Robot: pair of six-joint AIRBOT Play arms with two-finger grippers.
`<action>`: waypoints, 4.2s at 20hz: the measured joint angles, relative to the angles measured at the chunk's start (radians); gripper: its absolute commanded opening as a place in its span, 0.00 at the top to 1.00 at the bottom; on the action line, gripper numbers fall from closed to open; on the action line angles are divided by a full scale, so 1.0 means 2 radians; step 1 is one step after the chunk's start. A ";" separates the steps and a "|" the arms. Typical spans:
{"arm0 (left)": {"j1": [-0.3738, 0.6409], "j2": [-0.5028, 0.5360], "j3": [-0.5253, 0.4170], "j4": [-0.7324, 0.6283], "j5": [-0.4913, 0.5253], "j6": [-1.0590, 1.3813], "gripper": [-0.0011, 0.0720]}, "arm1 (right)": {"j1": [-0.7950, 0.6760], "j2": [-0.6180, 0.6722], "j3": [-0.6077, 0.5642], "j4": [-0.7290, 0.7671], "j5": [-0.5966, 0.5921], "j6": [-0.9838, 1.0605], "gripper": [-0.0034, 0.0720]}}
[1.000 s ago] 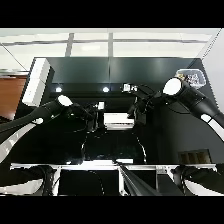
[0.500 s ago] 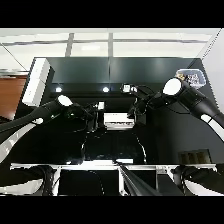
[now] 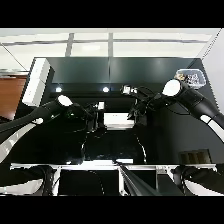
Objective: Fold the box and place the chain.
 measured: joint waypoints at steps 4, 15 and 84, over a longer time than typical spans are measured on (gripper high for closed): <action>0.000 0.000 0.000 0.000 0.000 0.000 0.48 | 0.000 0.000 0.000 0.000 -0.001 0.000 0.78; 0.000 0.000 0.000 0.000 0.001 -0.001 0.48 | 0.000 0.000 0.000 0.000 -0.017 0.006 0.79; 0.000 0.000 0.000 0.000 0.000 0.000 0.48 | -0.019 -0.025 -0.121 0.224 -0.092 0.351 0.94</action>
